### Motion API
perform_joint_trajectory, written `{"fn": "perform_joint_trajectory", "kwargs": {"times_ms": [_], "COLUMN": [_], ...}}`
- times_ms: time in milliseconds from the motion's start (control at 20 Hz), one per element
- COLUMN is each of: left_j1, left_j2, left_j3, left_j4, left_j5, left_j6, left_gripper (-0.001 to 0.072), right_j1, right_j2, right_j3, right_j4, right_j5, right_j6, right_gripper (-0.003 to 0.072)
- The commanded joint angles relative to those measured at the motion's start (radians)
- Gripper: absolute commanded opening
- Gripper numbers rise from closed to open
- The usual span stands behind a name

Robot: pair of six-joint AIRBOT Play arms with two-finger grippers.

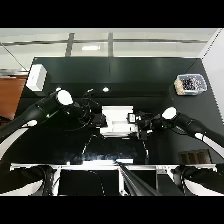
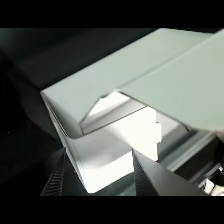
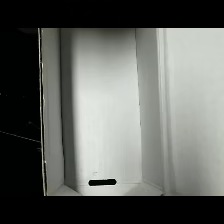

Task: Fold the box and place the chain.

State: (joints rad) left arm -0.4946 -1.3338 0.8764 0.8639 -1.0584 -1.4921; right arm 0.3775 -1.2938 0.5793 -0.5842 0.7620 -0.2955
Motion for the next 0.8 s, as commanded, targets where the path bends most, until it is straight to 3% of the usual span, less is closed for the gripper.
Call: {"fn": "perform_joint_trajectory", "kwargs": {"times_ms": [0,750], "left_j1": [-0.026,-0.078], "left_j2": [-0.001,-0.008], "left_j3": [0.001,0.002], "left_j4": [0.031,0.154], "left_j5": [0.044,0.141], "left_j6": [-0.035,-0.180], "left_gripper": [0.0485,0.0485], "right_j1": [0.001,0.001], "right_j2": [0.000,0.000], "right_j3": [0.000,0.000], "right_j4": [0.000,0.000], "right_j5": [0.000,0.000], "right_j6": [0.000,0.000], "right_gripper": [0.0130,0.0130]}}
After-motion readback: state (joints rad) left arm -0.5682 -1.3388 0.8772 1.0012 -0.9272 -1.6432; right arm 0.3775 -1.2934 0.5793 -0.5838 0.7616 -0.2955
